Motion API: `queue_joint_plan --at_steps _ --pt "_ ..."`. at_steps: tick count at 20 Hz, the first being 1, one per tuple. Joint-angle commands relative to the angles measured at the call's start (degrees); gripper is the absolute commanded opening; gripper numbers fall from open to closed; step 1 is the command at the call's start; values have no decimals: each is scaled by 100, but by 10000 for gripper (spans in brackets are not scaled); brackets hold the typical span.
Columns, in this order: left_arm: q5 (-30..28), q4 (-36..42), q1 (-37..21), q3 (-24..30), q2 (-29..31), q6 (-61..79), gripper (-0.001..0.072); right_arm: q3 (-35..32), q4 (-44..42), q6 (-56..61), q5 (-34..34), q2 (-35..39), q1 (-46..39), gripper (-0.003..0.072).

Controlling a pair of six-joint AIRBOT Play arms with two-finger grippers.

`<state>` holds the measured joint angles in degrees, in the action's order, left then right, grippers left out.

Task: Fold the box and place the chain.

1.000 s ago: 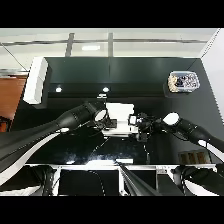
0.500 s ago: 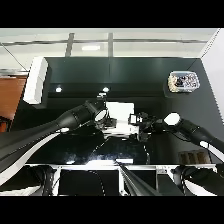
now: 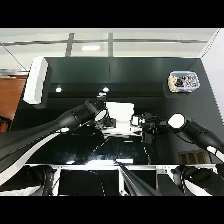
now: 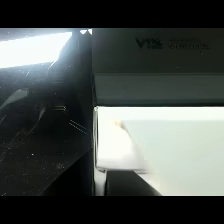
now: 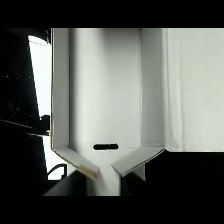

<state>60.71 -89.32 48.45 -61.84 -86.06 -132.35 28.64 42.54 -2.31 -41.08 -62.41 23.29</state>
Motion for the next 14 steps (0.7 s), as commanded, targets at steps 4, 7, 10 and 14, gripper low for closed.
queue_joint_plan --at_steps 4,7,10,14 --pt "-20 4 2 -2 2 7 27 -2 -721 81 -22 4 4 16" --pt "-22 22 2 0 2 7 27 -2 -1198 79 -4 -140 4 17" --pt "-22 22 2 0 2 7 27 -2 -1198 79 0 -179 4 17" --pt "-17 22 2 0 2 7 27 2 -1187 81 -4 -170 2 16"
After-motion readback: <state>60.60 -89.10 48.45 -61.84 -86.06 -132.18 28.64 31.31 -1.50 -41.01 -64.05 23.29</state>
